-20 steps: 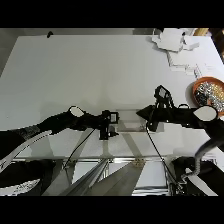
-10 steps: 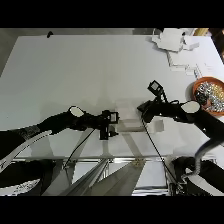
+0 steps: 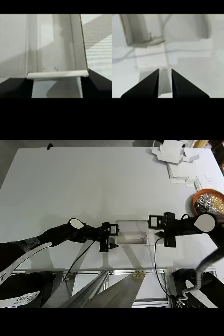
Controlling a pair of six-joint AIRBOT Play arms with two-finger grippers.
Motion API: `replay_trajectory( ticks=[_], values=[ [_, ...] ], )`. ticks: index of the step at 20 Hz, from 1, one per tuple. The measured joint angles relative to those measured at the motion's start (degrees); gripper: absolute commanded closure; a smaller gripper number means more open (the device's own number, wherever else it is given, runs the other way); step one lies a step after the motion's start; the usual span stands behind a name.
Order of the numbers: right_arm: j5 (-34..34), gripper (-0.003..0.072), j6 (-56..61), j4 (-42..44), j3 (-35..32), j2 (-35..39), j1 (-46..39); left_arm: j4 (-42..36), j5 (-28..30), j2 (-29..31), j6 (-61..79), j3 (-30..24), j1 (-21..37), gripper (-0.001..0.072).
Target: Fold the box and place the chain.
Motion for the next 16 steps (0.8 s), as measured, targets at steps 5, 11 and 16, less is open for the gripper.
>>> replay_trajectory(
  ticks=[5, 11, 16],
  values=[
    [-4.39, 0.0504, -12.9, 2.99, -6.71, 0.66, 0.0, 0.02, 0.0, 0.0, -0.02, 0.0, 0.0, 0.0436],
    [-10.6, 0.0503, -24.02, 16.28, -9.81, -1.44, 0.0, 0.02, 0.0, 0.0, -0.02, 0.0, 0.0, 0.0436],
    [-10.88, 0.0501, -26.21, 23.76, -10.23, -6.58, -0.02, 0.07, -0.09, 0.0, 0.02, 0.0, 0.02, 0.0436]
  ],
)
